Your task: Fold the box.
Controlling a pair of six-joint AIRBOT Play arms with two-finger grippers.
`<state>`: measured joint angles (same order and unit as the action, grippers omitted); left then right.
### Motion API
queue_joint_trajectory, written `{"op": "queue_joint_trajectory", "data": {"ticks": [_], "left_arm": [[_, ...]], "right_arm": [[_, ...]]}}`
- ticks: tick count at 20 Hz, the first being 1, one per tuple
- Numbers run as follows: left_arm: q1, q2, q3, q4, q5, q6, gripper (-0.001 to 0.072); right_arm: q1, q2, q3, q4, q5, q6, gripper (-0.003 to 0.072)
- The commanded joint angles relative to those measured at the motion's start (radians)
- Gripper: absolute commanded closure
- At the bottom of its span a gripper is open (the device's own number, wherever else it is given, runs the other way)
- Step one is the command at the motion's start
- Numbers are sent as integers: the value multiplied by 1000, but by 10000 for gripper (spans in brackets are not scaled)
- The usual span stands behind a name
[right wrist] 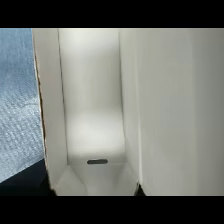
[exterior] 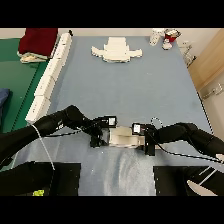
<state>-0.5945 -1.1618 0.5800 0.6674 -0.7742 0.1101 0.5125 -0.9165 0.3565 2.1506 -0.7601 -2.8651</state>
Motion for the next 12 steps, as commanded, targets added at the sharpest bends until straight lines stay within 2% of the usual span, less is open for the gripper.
{"op": "queue_joint_trajectory", "data": {"ticks": [1,6,12], "left_arm": [[-2,-11,-1,-19,4,52,18],[-27,-11,-3,-47,2,55,19],[-86,-11,-71,-86,116,58,19]], "right_arm": [[0,0,1,0,0,0,173],[0,0,1,0,0,0,173],[0,0,1,0,0,0,173]]}}
